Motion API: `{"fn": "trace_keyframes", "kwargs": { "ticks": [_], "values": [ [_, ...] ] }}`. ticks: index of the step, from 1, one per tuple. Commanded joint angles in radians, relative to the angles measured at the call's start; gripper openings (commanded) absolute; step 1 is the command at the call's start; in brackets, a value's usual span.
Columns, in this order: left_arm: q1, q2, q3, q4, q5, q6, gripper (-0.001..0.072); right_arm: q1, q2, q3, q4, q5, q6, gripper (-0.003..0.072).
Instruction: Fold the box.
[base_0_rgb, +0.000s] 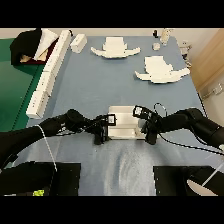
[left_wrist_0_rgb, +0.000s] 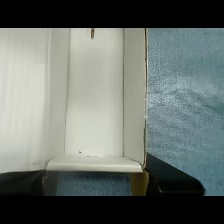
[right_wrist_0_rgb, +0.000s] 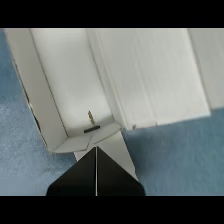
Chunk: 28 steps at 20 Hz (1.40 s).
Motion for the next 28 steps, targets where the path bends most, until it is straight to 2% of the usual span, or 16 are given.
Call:
{"fn": "trace_keyframes", "kwargs": {
  "ticks": [1,5,6,8,10,12,16,19,23,28],
  "values": [
    [0.0,0.0,0.0,0.0,0.0,-0.001,0.051,-0.005,0.057,0.005,-0.209,-0.092,0.473,0.0001],
    [0.0,0.0,0.0,0.0,0.0,-0.001,0.051,-0.109,0.079,0.055,-0.436,-0.228,0.901,0.0001],
    [0.0,0.0,0.0,0.0,0.0,-0.001,0.051,-0.162,0.077,0.061,-0.441,-0.24,0.953,0.0001],
    [0.0,0.0,0.0,0.0,0.0,-0.001,0.051,-0.299,0.065,0.058,-0.359,-0.248,0.989,0.0001],
    [0.0,0.0,0.0,0.0,0.0,-0.001,0.051,-0.434,0.033,0.053,-0.214,-0.244,0.937,0.0],
    [0.0,0.0,0.0,0.0,0.0,-0.001,0.051,-0.534,-0.012,0.034,-0.013,-0.245,0.793,0.0],
    [0.0,0.0,0.0,0.0,0.0,-0.001,0.051,-0.619,-0.127,-0.01,0.274,-0.283,0.563,-0.0001],
    [0.0,0.0,0.0,0.0,0.0,-0.001,0.051,-0.621,-0.181,-0.017,0.334,-0.322,0.507,-0.0002],
    [0.0,0.0,0.0,0.0,0.0,-0.001,0.051,-0.618,-0.151,-0.016,0.376,-0.376,0.481,-0.0001],
    [0.0,0.0,0.0,0.0,0.0,-0.001,0.051,-0.587,-0.142,-0.017,0.381,-0.35,0.481,-0.0001]
  ]
}}
